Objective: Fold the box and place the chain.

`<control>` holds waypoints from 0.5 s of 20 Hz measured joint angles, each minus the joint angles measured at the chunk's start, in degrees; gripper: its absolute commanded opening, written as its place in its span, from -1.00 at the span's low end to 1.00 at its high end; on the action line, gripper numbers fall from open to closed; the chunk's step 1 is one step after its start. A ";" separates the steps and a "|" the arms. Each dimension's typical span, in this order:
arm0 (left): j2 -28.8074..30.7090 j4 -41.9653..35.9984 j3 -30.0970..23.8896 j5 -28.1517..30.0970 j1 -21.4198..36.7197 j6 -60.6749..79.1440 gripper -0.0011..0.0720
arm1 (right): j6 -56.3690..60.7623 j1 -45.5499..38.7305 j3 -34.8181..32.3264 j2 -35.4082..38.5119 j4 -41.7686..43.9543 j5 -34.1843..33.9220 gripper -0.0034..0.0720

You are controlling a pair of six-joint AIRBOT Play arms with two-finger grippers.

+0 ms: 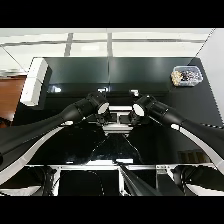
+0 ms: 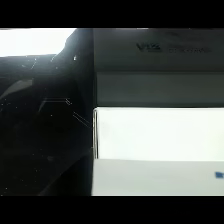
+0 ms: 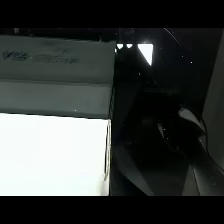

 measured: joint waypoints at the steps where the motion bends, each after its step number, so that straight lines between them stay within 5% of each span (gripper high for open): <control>1: 0.00 0.07 0.00 0.00 0.00 0.02 -0.89 | 0.37 0.00 0.00 0.00 -0.02 -0.02 -0.57; 2: 0.00 0.09 0.00 0.02 0.00 0.04 -0.89 | 0.70 0.02 0.00 -0.11 0.00 -0.24 -0.41; 4: 0.00 0.09 0.00 0.00 0.00 0.15 -0.89 | 1.03 0.07 0.37 -0.09 -0.04 -0.35 -0.41; 5: 0.00 0.11 0.00 0.00 0.00 0.15 -0.89 | 1.14 0.07 0.48 -0.11 -0.09 -0.31 -0.78; 6: 0.00 0.11 0.00 0.00 0.00 0.13 -0.89 | 1.16 0.07 0.61 -0.11 -0.09 -0.15 -0.88; 10: 0.00 0.13 0.00 0.02 0.00 0.00 -0.89 | 1.38 0.07 0.83 -0.13 -0.42 -0.04 -0.74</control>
